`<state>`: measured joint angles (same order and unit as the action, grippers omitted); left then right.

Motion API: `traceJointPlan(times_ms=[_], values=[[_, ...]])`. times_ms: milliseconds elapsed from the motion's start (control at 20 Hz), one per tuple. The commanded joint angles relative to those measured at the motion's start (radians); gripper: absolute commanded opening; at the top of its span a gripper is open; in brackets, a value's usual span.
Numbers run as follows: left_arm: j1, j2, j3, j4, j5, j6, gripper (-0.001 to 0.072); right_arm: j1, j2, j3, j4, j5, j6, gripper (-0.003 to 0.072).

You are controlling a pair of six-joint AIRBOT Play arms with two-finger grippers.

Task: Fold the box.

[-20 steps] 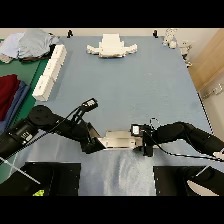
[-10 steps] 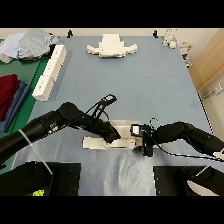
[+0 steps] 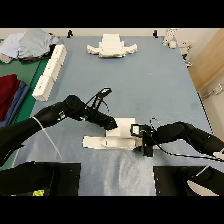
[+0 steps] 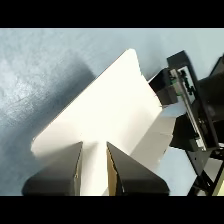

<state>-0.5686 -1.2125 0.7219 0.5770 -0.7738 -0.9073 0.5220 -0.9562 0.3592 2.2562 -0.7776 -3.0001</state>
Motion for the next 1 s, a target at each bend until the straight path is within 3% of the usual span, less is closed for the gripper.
traceJointPlan(times_ms=[0,200,450,700,950], values=[[0.007,-0.064,0.002,0.021,-0.039,-0.037,0.0245,0.001,0.0,0.0,-0.001,0.002,0.0,0.0506],[0.007,-0.103,0.003,0.02,-0.045,-0.051,0.0246,0.001,0.0,0.0,-0.001,0.002,0.0,0.0507],[0.023,-0.078,0.044,0.027,-0.08,-0.042,0.0246,0.001,0.0,0.0,-0.001,0.002,0.0,0.0507],[0.046,0.1,0.1,0.071,-0.201,0.079,0.0246,0.001,0.0,0.0,-0.001,0.002,0.0,0.0507],[-0.042,0.292,0.095,0.319,-0.278,0.089,0.0245,0.001,0.0,0.0,-0.001,0.002,0.0,0.0507]])
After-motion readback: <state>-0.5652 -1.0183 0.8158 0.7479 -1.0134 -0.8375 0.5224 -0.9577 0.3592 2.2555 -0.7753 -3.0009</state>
